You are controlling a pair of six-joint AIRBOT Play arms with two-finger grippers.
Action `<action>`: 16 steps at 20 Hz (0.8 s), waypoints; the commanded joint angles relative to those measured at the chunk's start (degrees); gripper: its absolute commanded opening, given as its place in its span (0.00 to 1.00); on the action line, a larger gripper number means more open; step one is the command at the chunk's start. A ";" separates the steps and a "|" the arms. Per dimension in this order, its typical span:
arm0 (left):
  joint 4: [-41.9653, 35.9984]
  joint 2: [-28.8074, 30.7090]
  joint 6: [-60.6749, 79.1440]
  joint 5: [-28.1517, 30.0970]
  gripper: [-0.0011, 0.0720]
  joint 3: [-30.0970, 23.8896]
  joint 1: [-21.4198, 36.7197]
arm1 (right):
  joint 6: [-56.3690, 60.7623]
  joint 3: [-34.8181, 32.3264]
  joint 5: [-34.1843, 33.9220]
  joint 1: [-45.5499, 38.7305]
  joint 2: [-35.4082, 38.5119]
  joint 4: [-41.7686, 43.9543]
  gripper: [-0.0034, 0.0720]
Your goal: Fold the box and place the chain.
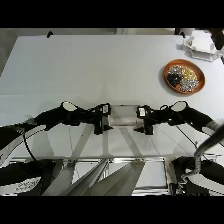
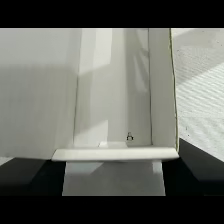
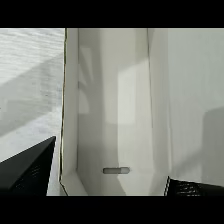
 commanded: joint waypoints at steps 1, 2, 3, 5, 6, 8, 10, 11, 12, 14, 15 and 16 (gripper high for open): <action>-0.02 -0.04 -0.04 -0.09 0.58 0.00 0.02 | 8.72 0.04 -0.81 0.00 1.92 -6.38 0.99; -0.02 -0.04 -0.04 -0.09 0.58 0.00 0.02 | 13.64 0.04 -0.79 0.00 2.40 -9.75 0.99; -0.02 -0.04 -0.04 -0.09 0.58 0.00 0.02 | 18.08 0.04 -0.76 0.00 2.60 -13.46 0.99; -0.02 -0.04 -0.04 -0.09 0.58 0.00 0.02 | 25.31 0.04 -0.59 -0.46 2.67 -20.31 0.98; -0.02 -0.04 -0.04 -0.09 0.58 0.00 0.02 | 27.91 0.04 -0.28 -1.22 2.67 -22.25 0.98; -0.02 -0.04 -0.04 -0.09 0.58 0.00 0.02 | 31.39 0.04 -0.07 -3.74 3.23 -23.93 0.98; -0.02 -0.04 -0.04 -0.09 0.58 0.00 0.02 | 33.66 0.07 -0.02 -6.99 5.95 -23.39 0.98; -0.02 -0.04 -0.04 -0.09 0.58 0.00 0.02 | 33.77 0.07 0.39 -8.57 7.74 -23.45 0.98; -0.02 -0.04 -0.04 -0.11 0.58 0.00 0.02 | 33.75 0.07 0.94 -10.56 10.29 -23.69 0.97; 0.00 -0.04 -0.04 -0.11 0.58 0.00 0.02 | 33.73 0.07 2.08 -14.01 15.10 -23.87 0.97; -0.02 -0.04 -0.04 -0.11 0.58 0.00 0.02 | 33.73 0.07 2.89 -15.65 17.68 -23.87 0.97; -0.02 -0.04 -0.04 -0.11 0.58 0.00 0.02 | 33.73 0.07 3.74 -16.81 20.00 -23.82 0.97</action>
